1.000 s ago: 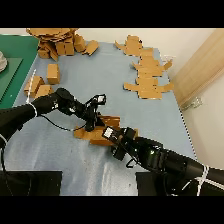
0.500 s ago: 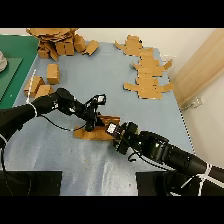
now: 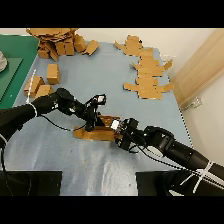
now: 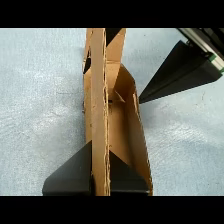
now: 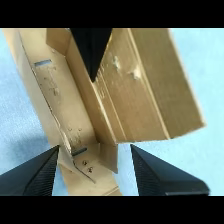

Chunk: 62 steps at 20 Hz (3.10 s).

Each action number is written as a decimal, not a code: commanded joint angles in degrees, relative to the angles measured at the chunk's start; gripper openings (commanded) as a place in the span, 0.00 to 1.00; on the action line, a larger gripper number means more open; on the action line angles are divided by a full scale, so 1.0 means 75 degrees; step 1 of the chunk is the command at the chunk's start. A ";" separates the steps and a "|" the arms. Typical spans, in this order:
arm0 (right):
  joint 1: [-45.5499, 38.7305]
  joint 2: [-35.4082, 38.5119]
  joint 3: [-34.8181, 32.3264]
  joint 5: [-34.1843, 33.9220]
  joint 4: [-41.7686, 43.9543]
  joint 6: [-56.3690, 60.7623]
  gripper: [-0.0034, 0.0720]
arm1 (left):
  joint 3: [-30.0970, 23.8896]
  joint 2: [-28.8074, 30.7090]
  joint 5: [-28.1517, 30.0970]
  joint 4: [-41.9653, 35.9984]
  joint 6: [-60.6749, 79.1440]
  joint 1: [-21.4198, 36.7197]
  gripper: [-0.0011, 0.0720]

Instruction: Fold the box.

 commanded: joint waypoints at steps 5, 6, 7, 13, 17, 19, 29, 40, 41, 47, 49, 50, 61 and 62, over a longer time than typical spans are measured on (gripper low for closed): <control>-0.1853 -0.0312 -0.0105 0.0481 0.5855 -0.6720 0.97 | 0.0000 -0.0003 -0.0003 0.0003 0.0003 -0.0006 0.04; -0.2194 -0.0446 -0.0105 0.0793 0.6828 -0.7936 0.97 | 0.0000 -0.0003 0.0000 0.0003 0.0003 -0.0006 0.04; -0.2515 -0.0615 -0.0090 0.1096 0.7624 -0.8961 0.97 | 0.0000 -0.0003 0.0000 0.0003 0.0003 -0.0006 0.04; -0.2836 -0.1620 0.0277 0.1169 0.8145 -1.0200 0.99 | 0.0000 -0.0003 0.0000 0.0003 0.0003 -0.0006 0.04; -0.3179 -0.2340 0.0629 0.1999 0.8055 -1.0328 0.99 | 0.0000 -0.0003 0.0000 0.0003 0.0003 -0.0006 0.04; -0.3340 -0.2346 0.0632 0.2092 0.8017 -1.0436 0.99 | 0.0000 -0.0003 0.0000 0.0003 0.0003 -0.0006 0.04; -0.3357 -0.2856 0.0650 0.2165 0.8848 -1.1879 0.99 | 0.0000 -0.0003 0.0000 0.0003 0.0003 -0.0006 0.04; -0.3360 -0.2815 0.0764 0.2241 0.8749 -1.1648 0.99 | 0.0000 -0.0003 0.0000 0.0003 0.0003 -0.0006 0.04; -0.3360 -0.2815 0.0764 0.2250 0.8714 -1.1648 0.99 | 0.0000 -0.0003 0.0000 0.0003 0.0003 -0.0006 0.04; -0.3357 -0.2818 0.0764 0.2614 0.7970 -1.1654 0.99 | 0.0000 -0.0003 0.0000 0.0003 0.0003 -0.0006 0.04; -0.3360 -0.2818 0.0764 0.2792 0.7807 -1.1654 0.99 | 0.0000 -0.0003 0.0000 0.0003 0.0003 -0.0006 0.04; -0.3357 -0.2818 0.0764 0.2774 0.7834 -1.1654 0.99 | 0.0000 -0.0003 0.0000 0.0003 0.0003 -0.0006 0.04; -0.3360 -0.2818 0.0766 0.2585 0.8256 -1.1648 0.97 | 0.0000 -0.0003 0.0000 0.0003 0.0003 -0.0006 0.04; -0.3360 -0.2818 0.0766 0.2588 0.8317 -1.1648 0.97 | 0.0000 -0.0003 0.0000 0.0003 0.0003 -0.0006 0.04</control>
